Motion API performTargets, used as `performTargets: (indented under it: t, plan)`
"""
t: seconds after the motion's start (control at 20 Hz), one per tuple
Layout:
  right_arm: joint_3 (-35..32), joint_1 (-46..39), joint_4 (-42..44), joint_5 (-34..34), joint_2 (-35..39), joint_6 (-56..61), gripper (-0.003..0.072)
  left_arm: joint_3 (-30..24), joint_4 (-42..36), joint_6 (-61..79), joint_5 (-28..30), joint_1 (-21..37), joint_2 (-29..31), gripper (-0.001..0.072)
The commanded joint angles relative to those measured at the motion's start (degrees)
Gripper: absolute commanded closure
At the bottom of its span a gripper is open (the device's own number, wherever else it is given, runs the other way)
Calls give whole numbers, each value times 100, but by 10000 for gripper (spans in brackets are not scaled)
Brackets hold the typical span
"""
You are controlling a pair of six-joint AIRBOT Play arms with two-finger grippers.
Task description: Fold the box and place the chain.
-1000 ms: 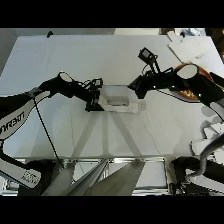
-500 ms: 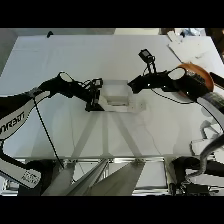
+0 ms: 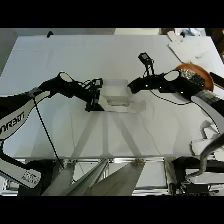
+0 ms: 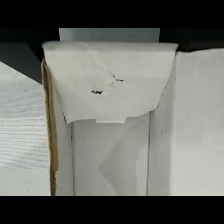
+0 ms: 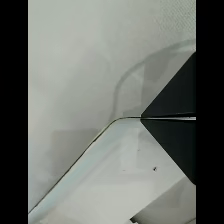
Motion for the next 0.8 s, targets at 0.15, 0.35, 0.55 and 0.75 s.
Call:
performTargets:
  t: [0.15,0.35,0.55,0.75]
  plan:
    - [4,4,20,175,-66,4,674,0,0,0,2,-2,0,499]
    - [4,4,26,216,177,44,674,0,0,0,2,-2,0,499]
    - [4,-2,-232,474,955,50,674,0,0,0,2,-2,0,499]
    - [4,-2,-1268,1276,1849,374,673,0,0,0,2,-2,0,499]
